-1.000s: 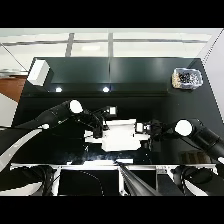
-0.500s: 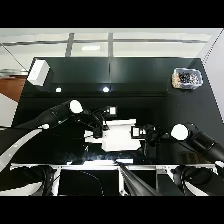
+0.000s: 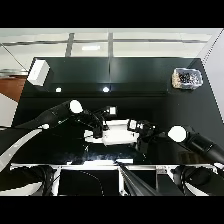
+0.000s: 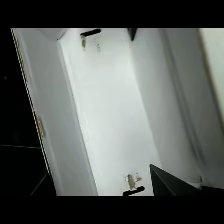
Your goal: Fold the box and place the chain.
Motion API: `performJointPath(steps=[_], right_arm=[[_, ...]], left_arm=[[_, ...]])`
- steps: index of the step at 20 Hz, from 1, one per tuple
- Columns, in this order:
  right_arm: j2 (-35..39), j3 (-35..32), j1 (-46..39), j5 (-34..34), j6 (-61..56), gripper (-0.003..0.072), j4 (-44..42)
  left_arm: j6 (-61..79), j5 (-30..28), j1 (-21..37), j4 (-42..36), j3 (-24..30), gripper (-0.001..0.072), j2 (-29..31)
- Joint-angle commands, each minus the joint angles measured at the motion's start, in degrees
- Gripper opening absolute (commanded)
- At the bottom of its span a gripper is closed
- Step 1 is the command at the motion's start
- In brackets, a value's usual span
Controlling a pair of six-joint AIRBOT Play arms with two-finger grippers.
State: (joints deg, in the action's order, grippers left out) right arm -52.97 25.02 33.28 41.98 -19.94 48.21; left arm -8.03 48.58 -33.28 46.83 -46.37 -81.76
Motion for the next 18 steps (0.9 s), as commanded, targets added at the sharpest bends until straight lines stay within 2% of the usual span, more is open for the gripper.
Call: performJointPath(steps=[1,11,16,18], right_arm=[[0.2,2.0,-1.6,-0.9,-3.5,0.0704,1.8],[0.2,3.8,-7.5,2.8,-3.1,0.0704,3.1],[-0.8,3.8,-7.5,2.7,5.5,0.0704,2.3],[-1.6,3.8,-7.5,2.9,9.3,0.0703,-0.8]], left_arm=[[0.0,0.0,0.0,0.0,0.0,0.0027,0.0],[0.0,-0.1,0.0,0.0,0.0,0.0026,0.0],[0.1,-1.9,-0.2,0.1,0.0,0.0025,0.2],[0.1,-4.5,-0.6,0.9,0.0,0.0024,1.2]])
